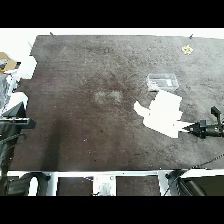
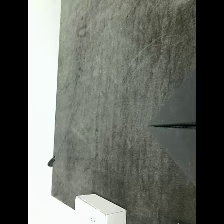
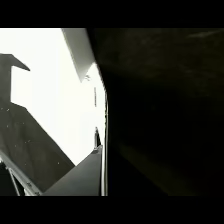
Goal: Fold the box and place the chain.
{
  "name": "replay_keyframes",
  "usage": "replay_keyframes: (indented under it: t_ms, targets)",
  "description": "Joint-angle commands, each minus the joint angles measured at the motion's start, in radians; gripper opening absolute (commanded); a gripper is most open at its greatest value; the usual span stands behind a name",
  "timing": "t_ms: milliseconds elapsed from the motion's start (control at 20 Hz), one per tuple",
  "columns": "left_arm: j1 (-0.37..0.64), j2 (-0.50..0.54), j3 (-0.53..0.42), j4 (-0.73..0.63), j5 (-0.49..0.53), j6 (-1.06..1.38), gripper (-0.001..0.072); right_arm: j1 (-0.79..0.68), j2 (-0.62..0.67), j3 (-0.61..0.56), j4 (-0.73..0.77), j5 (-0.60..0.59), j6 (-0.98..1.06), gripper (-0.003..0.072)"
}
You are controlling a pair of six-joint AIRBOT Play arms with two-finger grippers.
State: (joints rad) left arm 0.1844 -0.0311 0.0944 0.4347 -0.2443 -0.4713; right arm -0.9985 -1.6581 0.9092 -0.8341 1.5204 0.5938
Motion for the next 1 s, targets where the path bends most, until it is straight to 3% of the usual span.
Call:
replay_keyframes:
  t_ms: [0,300,450,750,950]
  targets:
    - [0.000,0.000,0.000,0.000,0.000,0.000,0.0009,0.029,0.021,-0.005,0.021,0.084,-0.045,0.0000]
    - [0.000,0.000,0.000,0.000,0.000,0.000,0.0010,0.290,0.046,-0.011,0.047,0.161,-0.051,0.0000]
    - [0.000,0.000,0.000,0.000,0.001,0.001,0.0010,0.447,0.045,-0.010,0.186,0.146,-0.052,0.0000]
    - [0.000,0.000,0.001,-0.001,0.018,0.000,0.0010,0.703,0.045,-0.010,0.498,-0.156,-0.053,0.0000]
    - [0.000,0.000,0.001,-0.001,0.037,0.000,0.0010,0.817,0.044,-0.010,0.575,-0.278,-0.109,0.0000]
